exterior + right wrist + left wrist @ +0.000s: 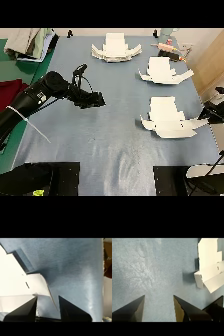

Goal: Fold the box.

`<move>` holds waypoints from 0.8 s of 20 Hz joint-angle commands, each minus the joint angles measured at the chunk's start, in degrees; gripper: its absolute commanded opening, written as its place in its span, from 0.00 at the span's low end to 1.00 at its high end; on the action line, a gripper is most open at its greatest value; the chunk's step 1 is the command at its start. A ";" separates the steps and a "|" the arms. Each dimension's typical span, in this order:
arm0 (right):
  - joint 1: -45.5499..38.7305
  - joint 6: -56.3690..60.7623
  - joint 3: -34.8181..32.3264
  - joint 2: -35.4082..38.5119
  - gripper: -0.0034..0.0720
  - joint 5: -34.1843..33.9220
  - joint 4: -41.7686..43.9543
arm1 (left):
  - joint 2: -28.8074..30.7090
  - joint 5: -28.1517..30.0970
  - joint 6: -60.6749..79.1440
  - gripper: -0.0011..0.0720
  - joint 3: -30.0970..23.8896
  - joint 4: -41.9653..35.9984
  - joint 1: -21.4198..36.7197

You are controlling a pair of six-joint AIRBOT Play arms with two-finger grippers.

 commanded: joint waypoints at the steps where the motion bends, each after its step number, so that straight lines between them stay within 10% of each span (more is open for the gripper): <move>1: -0.13 -1.11 -0.04 -3.02 0.57 0.90 2.01 | -0.04 -1.27 0.04 0.75 0.04 -0.04 0.07; 7: 2.54 -4.07 -0.39 -3.50 0.05 3.37 6.54 | -0.04 1.01 0.68 0.75 0.04 0.11 0.04; 11: 9.11 -3.32 -2.12 -1.64 0.05 3.52 13.55 | -0.02 0.79 1.92 0.75 0.04 0.00 0.04; 16: 23.06 -2.73 -16.55 11.82 0.05 -11.63 26.43 | 2.27 -5.68 6.47 0.75 0.04 0.85 0.26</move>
